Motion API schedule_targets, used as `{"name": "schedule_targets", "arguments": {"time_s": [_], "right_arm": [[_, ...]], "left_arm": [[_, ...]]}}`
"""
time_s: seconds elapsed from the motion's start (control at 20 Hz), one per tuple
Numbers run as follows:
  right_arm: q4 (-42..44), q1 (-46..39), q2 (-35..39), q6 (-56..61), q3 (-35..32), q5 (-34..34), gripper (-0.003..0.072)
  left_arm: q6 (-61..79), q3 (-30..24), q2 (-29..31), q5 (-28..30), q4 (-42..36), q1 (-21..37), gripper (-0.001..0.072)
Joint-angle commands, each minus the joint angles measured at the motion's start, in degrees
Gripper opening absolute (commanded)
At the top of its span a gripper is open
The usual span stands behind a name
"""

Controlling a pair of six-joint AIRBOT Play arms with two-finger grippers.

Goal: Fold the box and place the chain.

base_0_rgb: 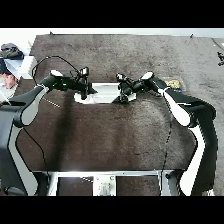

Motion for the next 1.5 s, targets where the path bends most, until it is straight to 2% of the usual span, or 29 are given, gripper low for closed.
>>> {"name": "schedule_targets", "arguments": {"time_s": [0.0,0.9,0.95,1.0,1.1,1.45], "right_arm": [[0.0,0.0,0.0,0.0,0.0,-0.3,0.0266],[0.0,0.0,0.0,0.0,0.0,-0.3,0.0266],[0.0,0.0,0.0,0.0,0.0,-0.3,0.0266],[0.0,0.0,0.0,0.0,0.0,-0.3,0.0266],[0.0,0.0,0.0,0.0,0.0,-0.3,0.0266],[0.0,0.0,0.0,0.0,0.0,-0.3,0.0266]], "left_arm": [[0.2,0.0,0.0,0.0,0.0,0.1,0.0012],[0.1,0.0,0.0,-0.3,0.0,0.1,0.0018],[0.1,0.0,0.0,-0.5,0.0,0.1,0.0223],[0.1,0.0,0.0,-0.7,0.0,0.1,0.0374],[-0.4,0.1,0.3,-1.6,0.0,0.1,0.0346],[-7.8,0.7,3.4,-9.3,0.3,4.9,0.0365]]}}
